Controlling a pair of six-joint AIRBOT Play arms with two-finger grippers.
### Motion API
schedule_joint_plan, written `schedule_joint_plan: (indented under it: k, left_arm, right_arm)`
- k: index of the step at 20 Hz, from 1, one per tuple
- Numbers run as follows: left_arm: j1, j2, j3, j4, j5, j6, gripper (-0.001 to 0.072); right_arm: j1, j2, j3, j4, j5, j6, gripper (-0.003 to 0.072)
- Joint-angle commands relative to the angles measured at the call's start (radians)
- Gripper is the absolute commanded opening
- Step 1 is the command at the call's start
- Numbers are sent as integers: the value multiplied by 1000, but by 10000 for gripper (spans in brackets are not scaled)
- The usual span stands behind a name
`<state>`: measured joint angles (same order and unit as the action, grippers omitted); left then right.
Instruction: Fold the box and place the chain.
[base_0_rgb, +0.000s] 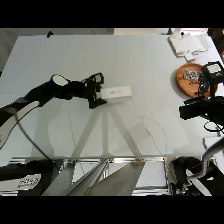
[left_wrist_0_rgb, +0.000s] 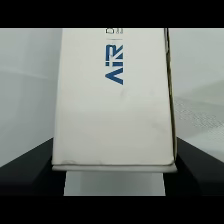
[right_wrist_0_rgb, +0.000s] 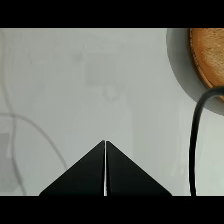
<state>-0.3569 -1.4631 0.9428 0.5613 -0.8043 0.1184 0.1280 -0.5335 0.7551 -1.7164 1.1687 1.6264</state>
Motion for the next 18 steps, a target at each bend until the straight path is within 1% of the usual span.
schedule_joint_plan:
  k: [1,4,6,8,10,12,13,15,18]
  left_arm:
    - [1,183,0,194,123,-196,5]
    - [3,355,0,364,253,-397,4]
    - [3,461,0,528,336,-588,4]
    - [21,552,1,716,362,-811,4]
    - [68,612,0,878,333,-1057,4]
    - [146,649,1,1015,267,-1310,4]
    - [189,654,0,1041,233,-1382,5]
    - [282,650,0,1048,180,-1471,7]
    - [381,610,0,1044,156,-1544,15]
  right_arm:
    - [0,1,0,2,-14,0,8]
    - [0,1,0,2,-14,0,8]
    - [0,1,0,2,-14,0,8]
    - [0,1,0,6,-14,0,8]
    - [0,1,0,24,-14,0,8]
    - [0,1,0,43,-14,0,8]
    - [0,1,0,48,-14,0,8]
    - [0,1,0,50,-14,0,8]
    - [0,1,0,49,-14,0,8]
